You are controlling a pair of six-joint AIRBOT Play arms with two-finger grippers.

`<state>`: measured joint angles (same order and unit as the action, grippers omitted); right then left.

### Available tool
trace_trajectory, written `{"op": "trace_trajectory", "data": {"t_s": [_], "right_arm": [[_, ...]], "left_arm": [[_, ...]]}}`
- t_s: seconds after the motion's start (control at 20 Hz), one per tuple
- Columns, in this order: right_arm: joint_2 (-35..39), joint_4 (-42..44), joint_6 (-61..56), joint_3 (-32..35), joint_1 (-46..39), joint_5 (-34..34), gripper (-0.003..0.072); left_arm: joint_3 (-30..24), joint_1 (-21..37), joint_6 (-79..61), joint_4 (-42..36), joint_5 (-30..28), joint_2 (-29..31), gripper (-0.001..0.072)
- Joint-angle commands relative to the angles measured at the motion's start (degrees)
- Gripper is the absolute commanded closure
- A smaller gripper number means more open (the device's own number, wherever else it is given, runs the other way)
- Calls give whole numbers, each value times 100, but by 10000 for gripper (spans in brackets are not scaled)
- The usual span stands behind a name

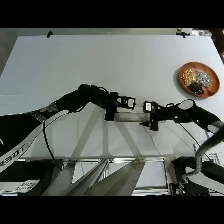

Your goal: Fold the box and place the chain.

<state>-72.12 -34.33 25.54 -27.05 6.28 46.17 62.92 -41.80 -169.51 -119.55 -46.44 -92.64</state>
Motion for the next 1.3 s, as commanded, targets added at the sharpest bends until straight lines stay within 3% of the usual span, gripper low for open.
{"op": "trace_trajectory", "data": {"t_s": [0.0, 0.9, 1.05, 1.2, 1.25], "right_arm": [[-15, 7, -4, 2, -153, 146, 156], [-177, 579, 7, 4, -302, 295, 158], [-177, 614, 24, 2, -476, 293, 123], [-177, 616, 337, 4, -498, 361, -8], [-177, 621, 444, 4, -498, 407, -13]], "left_arm": [[2, 0, -2, 2, -7, -2, 692], [2, 0, -2, 2, -7, -2, 692], [2, 0, -2, 2, -7, -2, 692], [2, 0, 0, 2, -7, -2, 692], [2, 0, -2, 2, -7, -2, 692]]}}
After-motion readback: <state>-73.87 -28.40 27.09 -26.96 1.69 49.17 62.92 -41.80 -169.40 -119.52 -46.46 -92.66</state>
